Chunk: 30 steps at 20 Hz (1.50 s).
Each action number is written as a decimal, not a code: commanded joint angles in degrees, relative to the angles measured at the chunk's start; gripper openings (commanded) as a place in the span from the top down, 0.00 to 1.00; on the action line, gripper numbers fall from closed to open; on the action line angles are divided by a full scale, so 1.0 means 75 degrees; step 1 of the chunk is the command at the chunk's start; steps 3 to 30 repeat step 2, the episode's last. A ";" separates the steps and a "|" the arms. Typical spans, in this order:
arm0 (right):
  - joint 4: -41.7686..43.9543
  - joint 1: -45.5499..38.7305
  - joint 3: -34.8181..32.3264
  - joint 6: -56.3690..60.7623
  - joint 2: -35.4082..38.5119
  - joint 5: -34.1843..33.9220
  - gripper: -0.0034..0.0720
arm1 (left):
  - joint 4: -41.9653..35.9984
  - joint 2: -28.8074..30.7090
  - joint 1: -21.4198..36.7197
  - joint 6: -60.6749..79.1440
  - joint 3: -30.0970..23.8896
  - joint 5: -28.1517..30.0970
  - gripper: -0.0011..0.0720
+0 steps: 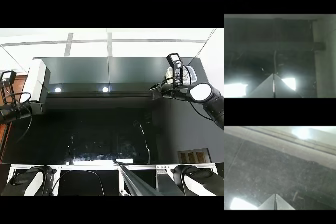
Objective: Fold the box and place the chain.
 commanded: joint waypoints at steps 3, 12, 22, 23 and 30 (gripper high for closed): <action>-0.0015 0.0006 0.0000 0.0000 -0.0006 -0.0015 0.93 | 0.0029 0.0265 0.0003 0.0029 -0.0335 0.0134 0.95; -0.0015 0.0006 0.0000 0.0000 -0.0006 -0.0015 0.93 | 0.0029 0.0265 0.0003 0.0029 -0.0335 0.0134 0.95; -0.0015 0.0006 0.0000 0.0000 -0.0006 -0.0015 0.93 | 0.0029 0.0265 0.0003 0.0029 -0.0335 0.0134 0.95; -0.0015 0.0006 0.0000 0.0000 -0.0006 -0.0015 0.93 | 0.0029 0.0265 0.0003 0.0029 -0.0335 0.0134 0.95; -0.0015 0.0006 0.0000 0.0000 -0.0006 -0.0015 0.93 | 0.0029 0.0265 0.0003 0.0029 -0.0335 0.0134 0.95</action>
